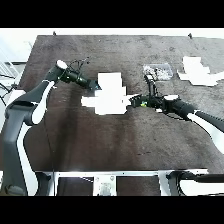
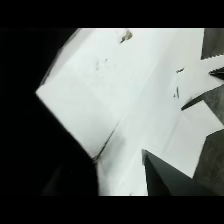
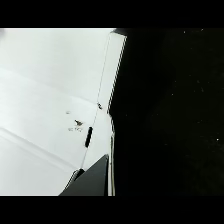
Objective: Fold the box and place the chain.
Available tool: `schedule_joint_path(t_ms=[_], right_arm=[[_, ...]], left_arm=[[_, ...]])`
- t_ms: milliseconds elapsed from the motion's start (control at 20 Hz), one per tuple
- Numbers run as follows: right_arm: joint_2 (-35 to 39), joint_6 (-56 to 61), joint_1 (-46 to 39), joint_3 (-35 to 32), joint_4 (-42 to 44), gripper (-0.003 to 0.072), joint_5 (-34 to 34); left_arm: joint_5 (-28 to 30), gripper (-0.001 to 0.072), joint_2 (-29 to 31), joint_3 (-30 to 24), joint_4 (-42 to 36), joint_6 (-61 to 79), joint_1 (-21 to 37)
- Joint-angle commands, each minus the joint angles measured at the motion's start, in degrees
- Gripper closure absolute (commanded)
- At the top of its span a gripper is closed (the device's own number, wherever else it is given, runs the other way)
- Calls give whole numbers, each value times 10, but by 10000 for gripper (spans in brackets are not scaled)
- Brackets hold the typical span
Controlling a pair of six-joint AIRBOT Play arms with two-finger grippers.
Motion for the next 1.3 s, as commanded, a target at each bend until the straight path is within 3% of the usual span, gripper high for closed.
schedule_joint_path(t_ms=[0, 150, 250, 350, 400, 550, 650, 700, 750, 800, 850, 900, 1250], right_arm=[[0, -2, 1, 0, 1, 670, 0], [0, -2, 1, 0, 1, 670, 0], [0, -2, 1, 0, 1, 670, 0], [0, -2, 1, 0, 1, 670, 0], [0, -2, 1, 0, 1, 670, 0], [0, -2, 1, 0, 1, 670, 0], [0, -2, 1, 0, 1, 670, 0], [0, -2, 1, 0, 1, 670, 0], [0, -2, 0, 0, 1, 648, 0], [0, -2, 0, 0, 1, 501, 0], [0, -1, 0, 0, 2, 295, 0], [3, -1, 0, 0, 2, 232, 0], [85, 2, -78, 0, 1, 228, 0]], left_arm=[[-10, 316, -9, 0, -18, 15, -3], [-10, 324, -10, 0, -28, 22, -3], [-16, 421, -10, 0, -31, 29, -3], [-20, 424, -10, 0, -31, 31, -3], [-24, 531, -10, 0, -32, 32, -3], [-37, 542, -10, 0, -48, 47, -3], [-39, 690, -10, 0, -53, 53, -3], [-42, 690, -10, 0, -54, 67, -3], [-45, 691, -10, 0, -54, 84, -3], [-45, 691, -10, 0, -56, 99, -3], [-46, 691, -10, 0, -62, 124, -3], [-44, 691, -10, 0, -70, 149, -3], [-66, 698, -8, 0, -120, 369, -2]])
